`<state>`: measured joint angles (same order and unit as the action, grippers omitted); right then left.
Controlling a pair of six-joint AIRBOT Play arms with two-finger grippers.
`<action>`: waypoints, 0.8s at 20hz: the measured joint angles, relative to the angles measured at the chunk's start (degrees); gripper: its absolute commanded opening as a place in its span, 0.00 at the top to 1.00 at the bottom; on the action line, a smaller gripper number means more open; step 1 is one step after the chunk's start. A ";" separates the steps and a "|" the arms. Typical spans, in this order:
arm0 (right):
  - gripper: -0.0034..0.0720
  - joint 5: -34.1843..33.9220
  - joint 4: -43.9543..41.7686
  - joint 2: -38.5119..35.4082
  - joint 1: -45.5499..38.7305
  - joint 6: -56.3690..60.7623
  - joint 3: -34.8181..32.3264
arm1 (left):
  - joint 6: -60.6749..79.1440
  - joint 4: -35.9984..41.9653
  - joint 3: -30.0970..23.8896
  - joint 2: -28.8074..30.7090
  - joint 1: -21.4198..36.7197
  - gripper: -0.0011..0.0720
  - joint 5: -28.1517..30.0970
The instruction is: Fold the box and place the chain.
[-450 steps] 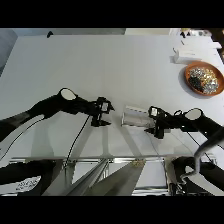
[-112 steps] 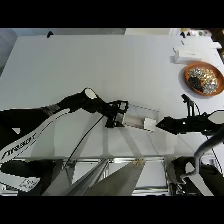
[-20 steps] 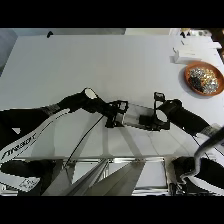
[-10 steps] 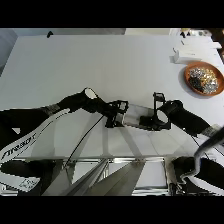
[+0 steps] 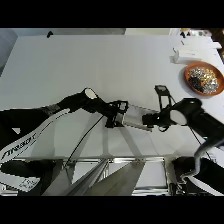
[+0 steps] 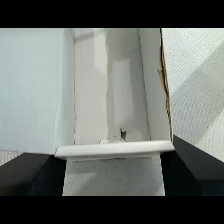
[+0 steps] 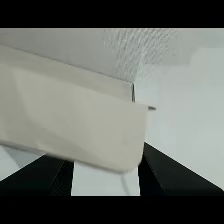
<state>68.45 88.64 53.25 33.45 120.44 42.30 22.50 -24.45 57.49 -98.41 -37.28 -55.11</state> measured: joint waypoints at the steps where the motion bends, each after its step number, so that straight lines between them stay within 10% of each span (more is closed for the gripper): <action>1: 0.41 2.49 0.83 -1.16 -0.02 -1.70 2.78 | 0.00 0.00 0.00 0.00 0.00 0.70 0.00; 8: 0.41 6.75 10.60 -0.31 -17.29 -16.35 22.99 | 0.00 0.00 0.00 0.00 0.00 0.70 0.00; 16: 0.56 -3.08 6.62 17.62 -50.07 -32.79 30.05 | -0.02 0.00 0.00 0.00 0.00 0.70 0.00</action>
<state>65.36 95.26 70.87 -16.62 87.66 72.36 22.48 -24.45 57.49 -98.41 -37.28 -55.11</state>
